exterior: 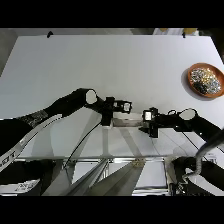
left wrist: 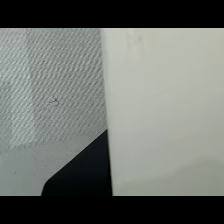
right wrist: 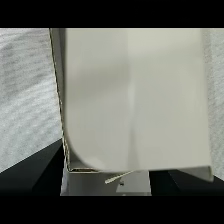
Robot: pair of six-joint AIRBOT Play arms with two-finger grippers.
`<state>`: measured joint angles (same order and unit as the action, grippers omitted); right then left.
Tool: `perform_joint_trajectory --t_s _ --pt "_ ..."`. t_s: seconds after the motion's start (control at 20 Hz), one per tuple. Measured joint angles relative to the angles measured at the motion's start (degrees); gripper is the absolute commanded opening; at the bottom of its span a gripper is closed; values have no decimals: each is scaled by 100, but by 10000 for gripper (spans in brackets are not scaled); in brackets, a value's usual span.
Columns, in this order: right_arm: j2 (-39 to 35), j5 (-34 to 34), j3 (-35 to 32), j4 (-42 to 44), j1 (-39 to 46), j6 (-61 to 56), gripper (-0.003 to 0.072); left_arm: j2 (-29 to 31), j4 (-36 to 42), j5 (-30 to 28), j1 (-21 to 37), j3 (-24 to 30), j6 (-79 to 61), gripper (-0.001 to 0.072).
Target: Fold the box and place the chain.
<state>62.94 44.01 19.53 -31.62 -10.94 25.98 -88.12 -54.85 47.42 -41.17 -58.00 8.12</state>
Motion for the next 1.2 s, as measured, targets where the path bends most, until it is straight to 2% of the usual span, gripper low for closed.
perform_joint_trajectory --t_s 0.4,0.45,0.5,0.55,0.6,0.65,0.7,0.9,1.05,1.1,1.2 --pt "0 0 0 -2 0 2 296 0 11 2 0 0 -2 15" --pt "0 0 0 -2 0 2 296 0 13 11 0 0 -7 66" --pt "0 0 0 -7 0 9 296 4 15 26 0 0 -26 149" --pt "0 4 0 -9 0 22 296 17 11 31 2 0 -24 237" --pt "0 4 0 -11 0 42 296 33 -7 57 4 0 -24 362" --pt "0 4 0 -15 0 44 296 68 -7 90 11 0 -24 440" --pt "0 7 0 -17 -2 42 296 118 -4 111 31 -2 -11 461" --pt "0 9 0 -11 -2 9 296 466 -249 433 221 0 372 460" --pt "2 4 0 -7 -4 -2 296 881 -678 968 407 0 922 431" --pt "2 7 0 -7 -4 0 296 1023 -828 1150 444 0 1152 308" --pt "2 -2 0 0 -4 -7 296 1316 -1104 1547 470 0 1692 1"
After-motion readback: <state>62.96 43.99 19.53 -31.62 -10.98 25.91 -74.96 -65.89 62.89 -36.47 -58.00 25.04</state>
